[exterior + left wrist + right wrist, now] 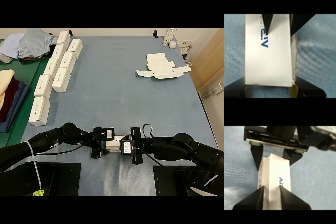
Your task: Fold the box.
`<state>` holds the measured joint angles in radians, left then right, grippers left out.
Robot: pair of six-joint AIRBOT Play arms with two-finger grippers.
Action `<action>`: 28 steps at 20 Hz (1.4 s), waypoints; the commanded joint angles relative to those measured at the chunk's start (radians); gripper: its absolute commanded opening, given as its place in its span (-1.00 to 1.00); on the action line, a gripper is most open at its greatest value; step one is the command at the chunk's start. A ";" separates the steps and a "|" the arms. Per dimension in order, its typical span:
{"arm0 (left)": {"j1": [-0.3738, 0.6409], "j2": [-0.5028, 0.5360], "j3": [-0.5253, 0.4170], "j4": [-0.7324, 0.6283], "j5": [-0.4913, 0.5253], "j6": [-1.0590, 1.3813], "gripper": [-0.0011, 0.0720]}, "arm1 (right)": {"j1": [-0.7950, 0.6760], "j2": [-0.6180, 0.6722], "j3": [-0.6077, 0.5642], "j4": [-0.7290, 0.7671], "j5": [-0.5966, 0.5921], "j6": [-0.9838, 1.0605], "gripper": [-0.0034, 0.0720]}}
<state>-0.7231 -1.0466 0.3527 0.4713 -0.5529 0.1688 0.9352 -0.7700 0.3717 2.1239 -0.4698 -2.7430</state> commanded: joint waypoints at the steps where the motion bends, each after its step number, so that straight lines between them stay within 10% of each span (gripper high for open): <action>1: 0.000 0.000 0.001 -0.001 0.001 -0.001 0.33 | 0.002 0.008 0.002 0.012 -0.010 0.001 -0.11; 4: 0.000 0.000 0.001 -0.001 0.001 -0.001 0.33 | 0.002 0.046 0.002 0.012 -0.009 0.001 -0.01; 6: 0.000 0.000 0.001 -0.001 0.001 -0.001 0.33 | 0.002 0.072 0.002 0.013 -0.010 0.002 0.47; 10: 0.000 0.000 0.001 -0.001 0.001 -0.001 0.33 | -0.013 0.144 0.002 0.074 -0.005 0.201 0.46; 11: 0.000 0.000 0.001 -0.001 0.001 -0.001 0.33 | -0.019 0.172 -0.002 0.091 0.001 0.330 0.38; 13: 0.000 0.000 0.001 -0.001 0.001 -0.001 0.33 | -0.019 0.216 -0.037 0.097 0.068 0.518 -0.63; 14: 0.000 0.000 0.001 -0.001 0.001 -0.001 0.33 | -0.013 0.237 -0.077 0.122 0.134 0.587 -0.82; 19: 0.000 0.000 0.001 -0.001 0.000 -0.001 0.33 | 0.091 0.284 -0.282 0.180 0.423 0.736 -0.84; 28: 0.000 0.000 0.001 -0.001 0.001 -0.001 0.33 | 0.132 0.158 -0.307 0.177 0.454 0.738 -0.84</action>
